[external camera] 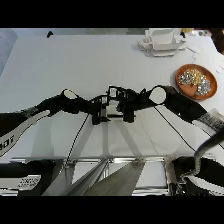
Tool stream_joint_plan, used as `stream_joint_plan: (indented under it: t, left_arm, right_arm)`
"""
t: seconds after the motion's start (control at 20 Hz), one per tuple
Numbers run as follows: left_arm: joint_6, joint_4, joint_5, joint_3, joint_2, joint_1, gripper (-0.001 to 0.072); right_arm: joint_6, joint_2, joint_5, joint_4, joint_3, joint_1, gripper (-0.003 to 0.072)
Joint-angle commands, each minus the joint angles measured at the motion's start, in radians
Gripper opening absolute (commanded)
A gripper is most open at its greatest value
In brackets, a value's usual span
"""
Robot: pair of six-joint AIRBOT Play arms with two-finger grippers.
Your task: Fold the box and place the chain.
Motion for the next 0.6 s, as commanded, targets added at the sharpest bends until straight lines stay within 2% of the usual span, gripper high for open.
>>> stream_joint_plan:
  t: [0.0, 0.35, 0.4, 0.45, 0.5, 0.55]
  left_arm:
    - [0.003, 0.003, -0.006, 0.000, 0.000, 0.000, 0.0071]
    - [0.003, 0.003, -0.006, 0.000, 0.000, 0.000, 0.0071]
    - [0.003, 0.003, -0.006, 0.000, 0.000, 0.000, 0.0071]
    - [0.003, 0.003, -0.006, 0.000, 0.000, 0.000, 0.0071]
    - [0.003, 0.003, -0.006, 0.000, 0.000, 0.000, 0.0071]
    - [0.003, 0.003, -0.006, 0.000, 0.000, 0.000, 0.0071]
  right_arm:
    - [0.002, -0.003, 0.016, 0.001, 0.000, 0.001, 0.0059]
    - [0.002, -0.017, 0.048, 0.010, -0.003, 0.001, 0.0060]
    - [0.002, -0.017, 0.051, 0.011, -0.005, 0.001, 0.0092]
    - [0.001, -0.017, 0.054, 0.011, -0.010, 0.001, 0.0202]
    - [0.000, -0.017, 0.062, 0.011, -0.018, 0.001, 0.0249]
    - [-0.003, -0.017, 0.072, 0.011, -0.025, 0.001, 0.0248]
